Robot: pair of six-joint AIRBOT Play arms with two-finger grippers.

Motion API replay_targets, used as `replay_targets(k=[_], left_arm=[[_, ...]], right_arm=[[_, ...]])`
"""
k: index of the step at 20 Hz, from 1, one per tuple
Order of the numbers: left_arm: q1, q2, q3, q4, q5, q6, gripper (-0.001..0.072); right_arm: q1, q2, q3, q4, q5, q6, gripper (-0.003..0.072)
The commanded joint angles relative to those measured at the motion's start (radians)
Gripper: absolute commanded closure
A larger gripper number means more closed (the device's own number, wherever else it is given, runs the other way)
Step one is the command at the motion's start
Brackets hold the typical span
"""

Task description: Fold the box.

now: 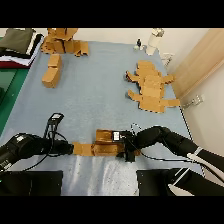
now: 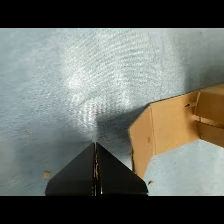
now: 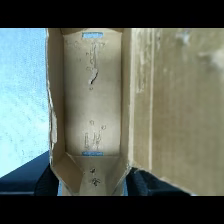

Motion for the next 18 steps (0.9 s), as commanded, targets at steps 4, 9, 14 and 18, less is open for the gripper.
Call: replay_targets(k=[4, 9, 14, 18], left_arm=[[0.004, -0.106, -0.003, -0.338, 0.089, 0.281, 0.0699], [0.004, -0.108, -0.003, -0.398, 0.105, 0.371, 0.0699], [0.004, -0.108, -0.003, -0.509, 0.083, 0.459, 0.0699], [0.004, -0.103, -0.003, -0.521, 0.031, 0.462, 0.0699]], right_arm=[[0.001, 0.000, 0.000, 0.000, 0.000, 0.000, 0.0207], [0.001, 0.000, 0.000, 0.000, 0.000, 0.000, 0.0207], [0.001, 0.000, 0.000, 0.000, 0.000, 0.000, 0.0208], [0.001, 0.000, 0.000, 0.000, 0.000, 0.000, 0.0207]])
